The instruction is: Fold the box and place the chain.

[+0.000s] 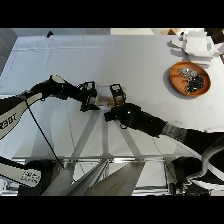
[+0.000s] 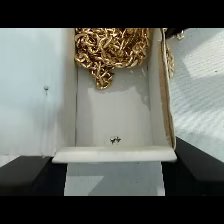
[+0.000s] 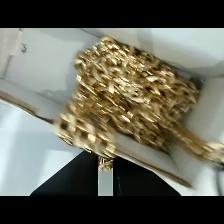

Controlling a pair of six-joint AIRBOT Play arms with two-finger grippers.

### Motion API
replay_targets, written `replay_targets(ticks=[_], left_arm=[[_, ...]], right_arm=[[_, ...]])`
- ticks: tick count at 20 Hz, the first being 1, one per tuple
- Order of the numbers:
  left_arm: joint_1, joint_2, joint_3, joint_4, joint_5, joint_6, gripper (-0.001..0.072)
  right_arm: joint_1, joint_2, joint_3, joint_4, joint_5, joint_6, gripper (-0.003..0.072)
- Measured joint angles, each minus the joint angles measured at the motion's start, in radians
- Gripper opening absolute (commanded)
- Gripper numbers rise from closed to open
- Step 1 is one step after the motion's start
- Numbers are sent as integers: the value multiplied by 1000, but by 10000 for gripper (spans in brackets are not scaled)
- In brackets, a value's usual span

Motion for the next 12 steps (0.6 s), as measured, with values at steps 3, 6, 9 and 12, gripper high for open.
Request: replay_targets(ticks=[3, 6, 9, 12], left_arm=[[0, 0, 0, 0, 0, 0, 324], [0, 0, 0, 0, 1, 0, 324], [0, 0, 0, 0, 1, 0, 324], [0, 0, 0, 0, 1, 0, 324]], right_arm=[[2, 48, 0, 0, 50, -28, 8], [6, 114, 0, -1, 89, -55, 8], [13, 175, 0, -4, 107, -76, 8], [16, 208, 0, -18, 105, -84, 8]])
